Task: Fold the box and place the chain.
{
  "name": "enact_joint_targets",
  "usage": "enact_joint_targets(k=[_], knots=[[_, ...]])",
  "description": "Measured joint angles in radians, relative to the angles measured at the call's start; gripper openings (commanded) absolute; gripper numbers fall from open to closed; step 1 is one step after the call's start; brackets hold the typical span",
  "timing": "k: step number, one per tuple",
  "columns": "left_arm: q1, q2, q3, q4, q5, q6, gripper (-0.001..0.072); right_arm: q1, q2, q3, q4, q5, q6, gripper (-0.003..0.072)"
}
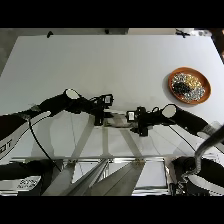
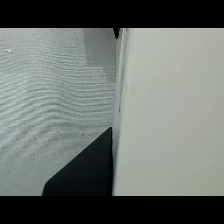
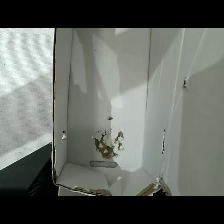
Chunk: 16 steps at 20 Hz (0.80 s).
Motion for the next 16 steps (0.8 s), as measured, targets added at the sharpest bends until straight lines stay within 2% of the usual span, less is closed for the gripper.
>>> enact_joint_targets(k=[16], knots=[[0.0, 0.0, 0.0, 0.0, 0.001, 0.0, 0.001, 0.0, -0.002, 0.0, -0.002, -0.001, 0.0, 0.0399]])
